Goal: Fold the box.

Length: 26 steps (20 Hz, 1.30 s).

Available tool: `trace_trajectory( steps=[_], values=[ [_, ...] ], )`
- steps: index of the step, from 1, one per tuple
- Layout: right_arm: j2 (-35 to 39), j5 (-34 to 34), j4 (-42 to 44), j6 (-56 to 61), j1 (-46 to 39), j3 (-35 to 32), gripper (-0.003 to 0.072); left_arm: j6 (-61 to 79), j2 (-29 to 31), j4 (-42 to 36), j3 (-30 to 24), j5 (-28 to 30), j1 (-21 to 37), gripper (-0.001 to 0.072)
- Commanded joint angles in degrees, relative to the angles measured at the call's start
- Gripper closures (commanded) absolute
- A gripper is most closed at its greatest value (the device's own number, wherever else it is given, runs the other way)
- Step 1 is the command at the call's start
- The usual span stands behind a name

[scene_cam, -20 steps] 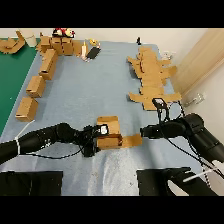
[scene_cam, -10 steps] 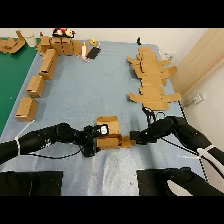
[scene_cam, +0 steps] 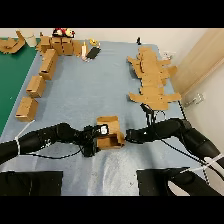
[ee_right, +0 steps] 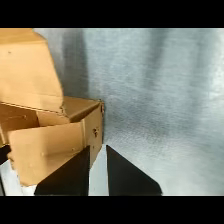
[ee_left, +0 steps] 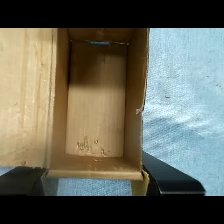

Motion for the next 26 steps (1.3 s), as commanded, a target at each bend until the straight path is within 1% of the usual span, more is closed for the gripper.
trace_trajectory(
  steps=[1,3,4,5,6,8,9,10,13,15,17,19,23,26],
  values=[
    [2.1,0.3,0.8,-0.1,0.3,0.2,0.0519,0.0,0.0,0.0,0.0,0.0,0.0,0.0261],
    [2.1,0.3,1.2,-0.1,0.3,0.6,0.0519,0.0,0.0,0.0,0.0,0.0,0.0,0.0261],
    [2.1,0.3,1.2,-0.1,0.3,0.7,0.0502,0.0,0.0,0.0,0.0,0.0,0.0,0.0261],
    [2.1,0.3,1.2,-0.1,0.3,0.6,0.0387,0.0,0.0,0.0,0.0,0.0,0.0,0.0261],
    [2.1,0.3,1.4,-0.1,0.3,0.6,0.0338,0.0,0.0,0.0,0.0,0.0,0.0,0.0261],
    [2.0,0.9,0.9,-0.1,1.1,0.6,0.0308,0.0,0.0,0.0,0.0,0.0,0.0,0.0261],
    [1.5,1.5,0.9,-0.1,1.7,0.5,0.0308,0.0,0.0,0.0,0.0,0.0,0.0,0.0261],
    [0.6,2.0,0.8,-0.1,2.1,0.5,0.0270,0.0,0.0,0.0,0.0,0.0,0.0,0.0261],
    [-3.4,2.8,0.9,-0.1,4.8,1.0,0.0267,0.0,0.0,0.0,0.0,0.0,0.0,0.0261],
    [-5.3,3.1,-0.4,2.3,7.4,2.8,0.0267,0.0,0.0,0.0,0.0,0.0,0.0,0.0261],
    [-6.3,4.0,-5.7,6.6,10.6,5.0,0.0267,0.0,0.0,0.0,0.0,0.0,0.0,0.0261],
    [-7.6,3.2,-12.0,13.0,13.7,7.3,0.0267,0.0,0.0,0.0,0.0,0.0,0.0,0.0261],
    [-10.3,-0.9,-23.5,25.2,19.0,11.1,0.0267,0.0,0.0,0.0,0.0,0.0,0.0,0.0261],
    [-13.0,-3.9,-28.2,30.4,22.6,13.8,0.0268,0.0,0.0,0.0,0.0,0.0,0.0,0.0261]
  ],
)
